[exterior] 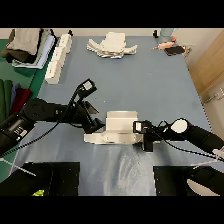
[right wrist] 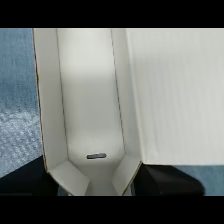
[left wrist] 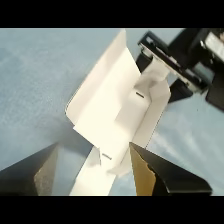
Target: Fold the box.
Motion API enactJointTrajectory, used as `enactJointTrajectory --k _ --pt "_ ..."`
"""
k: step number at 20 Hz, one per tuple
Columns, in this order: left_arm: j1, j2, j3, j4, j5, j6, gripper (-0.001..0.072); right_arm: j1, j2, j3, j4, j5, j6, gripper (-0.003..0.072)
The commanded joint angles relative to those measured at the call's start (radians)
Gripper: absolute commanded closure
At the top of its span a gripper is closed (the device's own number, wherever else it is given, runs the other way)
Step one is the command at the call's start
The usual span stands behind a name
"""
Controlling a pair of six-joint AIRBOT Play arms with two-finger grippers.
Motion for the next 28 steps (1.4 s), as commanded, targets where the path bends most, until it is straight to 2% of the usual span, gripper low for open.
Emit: enactJointTrajectory --k 1,4,7,11,17,18,19,20,26,27,28 --pt "0.077 0.011 -0.079 -0.06 -0.063 0.421 0.0048 0.0 0.0 0.001 -0.002 0.002 0.0 0.0087" --pt "0.107 -0.001 -0.195 -0.137 -0.053 0.647 0.0048 0.0 0.0 0.001 -0.006 0.002 0.0 0.0087" --pt "0.105 -0.049 -0.246 -0.162 -0.051 0.729 0.0047 0.0 0.0 0.001 -0.006 0.002 0.0 0.0087" --pt "0.078 -0.109 -0.249 -0.214 -0.013 0.779 0.0048 0.0 0.0 0.001 -0.007 0.002 0.0 0.0087" --pt "-0.007 -0.201 -0.249 -0.336 0.125 0.841 0.005 0.0 0.0 0.001 -0.006 0.002 0.0 0.0087" --pt "-0.012 -0.213 -0.247 -0.35 0.134 0.855 0.0143 0.0 0.0 0.001 -0.007 0.002 0.0 0.0087" --pt "-0.018 -0.22 -0.247 -0.358 0.137 0.864 0.0298 0.0 0.0 0.001 -0.007 0.002 0.0 0.0087" --pt "-0.026 -0.221 -0.248 -0.358 0.139 0.876 0.0349 0.0 0.0 0.001 -0.007 0.002 0.0 0.0087" --pt "-0.051 -0.241 -0.248 -0.392 0.179 0.882 0.0379 0.0 0.0 0.001 -0.007 0.002 0.0 0.0087" --pt "-0.058 -0.244 -0.248 -0.406 0.18 0.903 0.0519 0.0 0.0 0.001 -0.007 0.002 0.0 0.0087" --pt "-0.065 -0.244 -0.248 -0.414 0.184 0.911 0.0541 0.0 0.0 0.001 -0.006 0.002 0.0 0.0087"
